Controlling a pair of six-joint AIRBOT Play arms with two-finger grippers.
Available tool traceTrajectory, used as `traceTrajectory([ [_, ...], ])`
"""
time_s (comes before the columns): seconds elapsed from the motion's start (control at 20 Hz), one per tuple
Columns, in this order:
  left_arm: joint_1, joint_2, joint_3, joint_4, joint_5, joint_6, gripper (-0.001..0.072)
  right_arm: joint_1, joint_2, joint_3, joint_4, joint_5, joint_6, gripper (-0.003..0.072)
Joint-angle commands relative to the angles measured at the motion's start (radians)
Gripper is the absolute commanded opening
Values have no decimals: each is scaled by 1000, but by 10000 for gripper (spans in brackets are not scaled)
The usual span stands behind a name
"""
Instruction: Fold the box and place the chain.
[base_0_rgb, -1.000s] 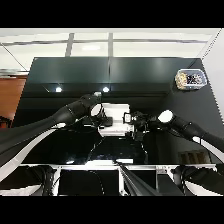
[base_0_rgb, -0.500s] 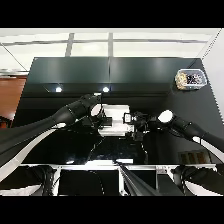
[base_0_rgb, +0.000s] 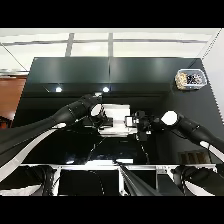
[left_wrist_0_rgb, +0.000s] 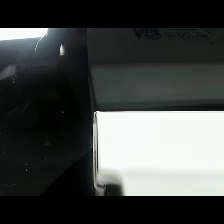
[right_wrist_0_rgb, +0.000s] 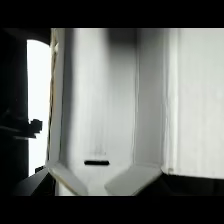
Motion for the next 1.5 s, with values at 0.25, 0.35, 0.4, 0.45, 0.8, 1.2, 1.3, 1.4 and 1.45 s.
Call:
traceTrajectory([
  [0.25, 0, 0, 0, 9, 0, 0, 22, -5, 40, 0, -8, 29, 36, 666],
  [0.35, 0, 0, 0, 9, 1, 0, 22, -5, 35, 0, 30, 27, 34, 395],
  [0.4, 0, 0, 0, 8, 1, 0, 22, -5, 33, 0, 30, 29, 36, 273],
  [0.45, 0, 0, 0, 8, 1, 0, 22, -5, 30, 0, 31, 30, 52, 237],
  [0.8, 0, 0, 0, 8, 1, 3, 23, -3, -58, -2, 325, 19, 58, 238],
  [1.2, 0, 0, 0, 3, -3, 3, 23, 1, -89, -2, 312, 23, 103, 473],
  [1.3, 0, 0, 0, 3, -3, 3, 23, 1, -89, -2, 311, 24, 149, 212],
  [1.4, 0, 0, 0, 2, -3, 3, 23, 1, -89, -2, 311, 39, 167, 284],
  [1.45, 0, 0, 0, 0, -3, 3, 24, -3, -85, -2, 301, 56, 193, 22],
])
